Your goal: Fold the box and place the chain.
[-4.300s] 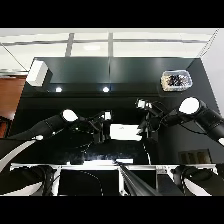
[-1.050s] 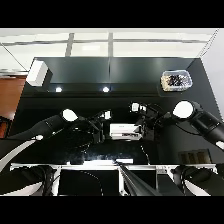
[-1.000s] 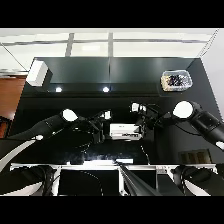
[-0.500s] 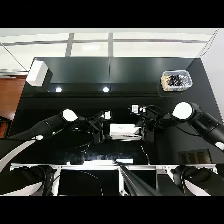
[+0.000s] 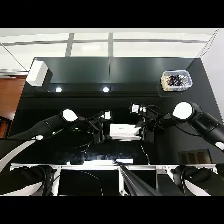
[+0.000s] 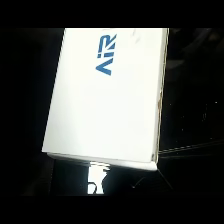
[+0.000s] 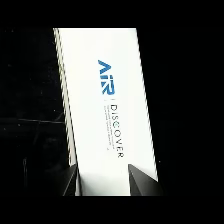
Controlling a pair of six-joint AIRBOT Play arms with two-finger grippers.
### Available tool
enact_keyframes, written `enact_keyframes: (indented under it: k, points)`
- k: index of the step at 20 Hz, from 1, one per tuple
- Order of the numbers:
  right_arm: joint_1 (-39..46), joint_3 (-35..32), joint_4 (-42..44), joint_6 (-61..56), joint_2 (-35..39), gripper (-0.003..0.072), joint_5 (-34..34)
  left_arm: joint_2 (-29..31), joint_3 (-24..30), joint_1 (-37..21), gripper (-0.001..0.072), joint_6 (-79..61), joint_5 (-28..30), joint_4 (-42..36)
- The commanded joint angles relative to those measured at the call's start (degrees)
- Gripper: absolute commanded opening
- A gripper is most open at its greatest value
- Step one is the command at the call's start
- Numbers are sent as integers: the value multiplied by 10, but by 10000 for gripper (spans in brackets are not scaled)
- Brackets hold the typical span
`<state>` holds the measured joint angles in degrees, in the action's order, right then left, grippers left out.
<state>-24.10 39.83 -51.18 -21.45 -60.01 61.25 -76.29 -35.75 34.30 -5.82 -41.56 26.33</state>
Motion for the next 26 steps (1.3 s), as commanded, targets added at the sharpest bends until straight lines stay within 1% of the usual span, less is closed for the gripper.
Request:
enact_keyframes:
  k: [1,9,14,18,23,25,26]
  points:
    - [-1,-3,1,-7,0,400,4,0,0,0,328,1,0,0]
    - [-1,-15,1,-10,0,399,2,0,0,0,328,1,0,0]
    - [0,-11,1,-55,3,399,2,0,0,0,328,1,0,0]
    - [0,-10,1,-87,22,398,7,0,0,0,328,1,0,0]
    - [30,15,3,-165,58,393,13,0,0,0,328,1,0,0]
    - [58,23,21,-241,73,378,26,0,0,0,328,1,0,0]
    - [74,22,33,-295,74,348,37,0,0,0,328,1,0,0]
